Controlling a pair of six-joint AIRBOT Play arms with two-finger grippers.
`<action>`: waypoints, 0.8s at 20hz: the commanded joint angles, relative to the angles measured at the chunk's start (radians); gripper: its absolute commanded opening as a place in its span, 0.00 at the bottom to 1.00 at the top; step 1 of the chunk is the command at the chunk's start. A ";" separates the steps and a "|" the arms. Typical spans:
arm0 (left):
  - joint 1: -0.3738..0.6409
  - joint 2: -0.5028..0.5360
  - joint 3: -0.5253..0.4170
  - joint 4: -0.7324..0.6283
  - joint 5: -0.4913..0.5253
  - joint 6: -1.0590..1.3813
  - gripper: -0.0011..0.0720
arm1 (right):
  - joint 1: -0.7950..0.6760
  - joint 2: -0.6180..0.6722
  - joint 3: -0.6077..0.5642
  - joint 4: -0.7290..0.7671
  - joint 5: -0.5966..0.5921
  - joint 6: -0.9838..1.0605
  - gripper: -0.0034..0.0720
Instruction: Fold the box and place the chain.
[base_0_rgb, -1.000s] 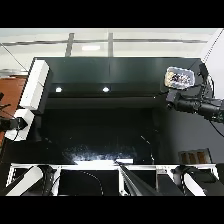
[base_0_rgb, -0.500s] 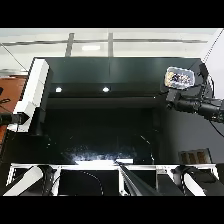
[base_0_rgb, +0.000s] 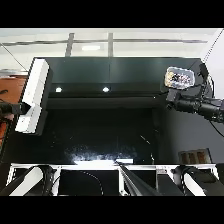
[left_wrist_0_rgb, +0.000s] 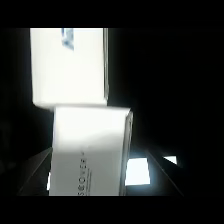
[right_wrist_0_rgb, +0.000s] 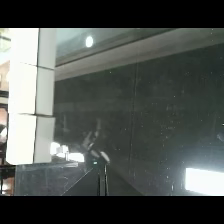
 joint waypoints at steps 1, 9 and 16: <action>-0.062 0.080 0.069 -0.024 -0.017 -0.224 0.99 | 0.000 0.001 0.001 0.000 -0.003 -0.017 0.10; -0.652 0.241 0.128 -0.022 -0.082 -0.508 0.06 | -0.060 0.118 0.143 -0.624 0.137 0.079 0.10; -0.908 0.401 -0.032 0.239 0.017 -0.761 0.06 | -0.060 0.448 -0.082 -0.973 0.116 0.144 0.10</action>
